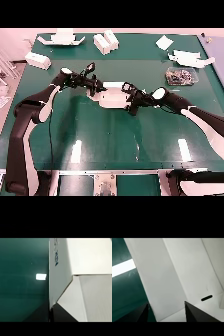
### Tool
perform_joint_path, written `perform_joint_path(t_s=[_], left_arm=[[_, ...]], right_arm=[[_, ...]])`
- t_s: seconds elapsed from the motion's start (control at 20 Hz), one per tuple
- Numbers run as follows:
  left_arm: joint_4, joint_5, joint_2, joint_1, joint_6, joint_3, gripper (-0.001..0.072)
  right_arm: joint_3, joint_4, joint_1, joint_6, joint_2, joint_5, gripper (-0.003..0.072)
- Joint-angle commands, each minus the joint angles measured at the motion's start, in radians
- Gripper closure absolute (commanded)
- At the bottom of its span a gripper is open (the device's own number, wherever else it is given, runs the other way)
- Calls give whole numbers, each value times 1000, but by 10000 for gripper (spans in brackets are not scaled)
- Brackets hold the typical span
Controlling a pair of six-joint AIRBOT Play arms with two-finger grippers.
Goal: Fold the box and place the chain.
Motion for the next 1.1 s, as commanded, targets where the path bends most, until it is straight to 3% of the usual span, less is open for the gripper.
perform_joint_path(t_s=[0.0, 0.6, 1.05], left_arm=[[0, 0, -1, 0, 0, 0, 687], [0, 0, -1, 0, 0, 0, 687], [0, 0, -1, 0, 0, 0, 687]], right_arm=[[0, 2, 5, -4, 10, 41, 172], [-3, 2, 3, -32, -46, -49, 172], [32, 2, 2, -106, 5, -102, 172]])
